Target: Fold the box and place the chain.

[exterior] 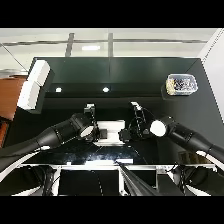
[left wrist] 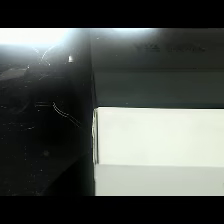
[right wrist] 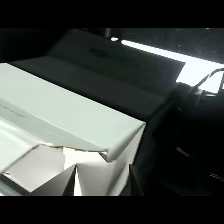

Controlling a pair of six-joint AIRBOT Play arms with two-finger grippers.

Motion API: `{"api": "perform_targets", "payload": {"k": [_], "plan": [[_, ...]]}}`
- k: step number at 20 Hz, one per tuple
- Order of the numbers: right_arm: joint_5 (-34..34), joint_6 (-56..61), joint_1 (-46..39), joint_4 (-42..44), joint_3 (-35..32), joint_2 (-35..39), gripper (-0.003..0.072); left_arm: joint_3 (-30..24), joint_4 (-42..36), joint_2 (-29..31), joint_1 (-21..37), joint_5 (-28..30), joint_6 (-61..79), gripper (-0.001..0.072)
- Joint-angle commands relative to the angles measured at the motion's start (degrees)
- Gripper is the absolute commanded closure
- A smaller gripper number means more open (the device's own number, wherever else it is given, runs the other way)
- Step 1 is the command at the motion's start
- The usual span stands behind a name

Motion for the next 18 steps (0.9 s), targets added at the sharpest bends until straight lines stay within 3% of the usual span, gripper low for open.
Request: {"api": "perform_targets", "payload": {"k": [1, 6, 10, 14, 18], "plan": [[-0.3, 6.8, 2.8, -7.2, 0.2, 0.0, 0.0312, 0.0, 0.0, 0.0, 0.0, 0.0, 0.0, 0.0681], [1.2, 12.1, 3.3, -11.9, 3.2, -0.4, 0.0312, 0.0, 0.0, 0.0, 0.0, 0.0, 0.0, 0.0682], [5.9, 14.8, 3.9, -13.5, 7.2, -3.8, 0.0313, 0.0, 0.0, 0.0, 0.0, 0.0, 0.0, 0.0682], [12.4, 21.4, 7.1, -22.2, 10.8, -7.6, 0.0314, 0.0, 0.0, 0.0, 0.0, 0.0, 0.0, 0.0681], [13.2, 23.6, 8.4, -22.2, 11.7, -9.4, 0.0315, 0.0, 0.0, 0.0, 0.0, 0.0, 0.0, 0.0682]]}}
